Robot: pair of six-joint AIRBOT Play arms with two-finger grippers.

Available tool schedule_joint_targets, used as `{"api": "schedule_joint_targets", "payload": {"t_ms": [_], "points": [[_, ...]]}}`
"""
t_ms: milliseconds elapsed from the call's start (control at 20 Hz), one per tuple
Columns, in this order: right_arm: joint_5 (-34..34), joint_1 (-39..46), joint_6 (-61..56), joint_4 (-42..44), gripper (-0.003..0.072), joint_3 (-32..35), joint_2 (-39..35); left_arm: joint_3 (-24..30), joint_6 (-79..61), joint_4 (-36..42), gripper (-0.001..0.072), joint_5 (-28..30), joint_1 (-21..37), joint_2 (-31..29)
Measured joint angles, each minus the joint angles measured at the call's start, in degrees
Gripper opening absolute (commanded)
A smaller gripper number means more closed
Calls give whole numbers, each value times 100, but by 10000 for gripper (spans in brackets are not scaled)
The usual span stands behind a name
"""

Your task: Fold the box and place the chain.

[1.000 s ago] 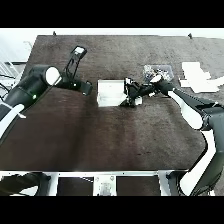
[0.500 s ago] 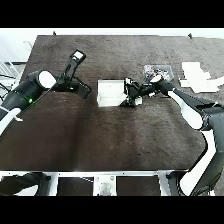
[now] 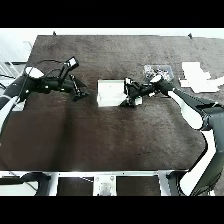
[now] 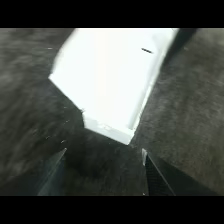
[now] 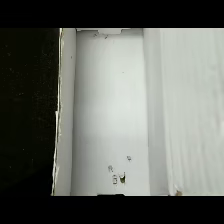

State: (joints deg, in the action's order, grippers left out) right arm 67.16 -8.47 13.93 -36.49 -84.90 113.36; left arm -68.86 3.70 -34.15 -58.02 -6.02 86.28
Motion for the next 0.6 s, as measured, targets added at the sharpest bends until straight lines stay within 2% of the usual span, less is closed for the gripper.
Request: {"api": "schedule_joint_targets", "payload": {"t_ms": [400,450,500,600], "points": [[0,0,0,0,503,0,0,-1499,-807,162,580,-754,92,1746],[0,0,0,-2,503,0,0,-1644,-883,155,623,-789,85,1895],[0,0,0,0,503,0,0,-1744,-975,146,716,-811,63,2011],[0,0,0,0,503,0,0,-1871,-1209,109,720,-817,-24,2201]]}}
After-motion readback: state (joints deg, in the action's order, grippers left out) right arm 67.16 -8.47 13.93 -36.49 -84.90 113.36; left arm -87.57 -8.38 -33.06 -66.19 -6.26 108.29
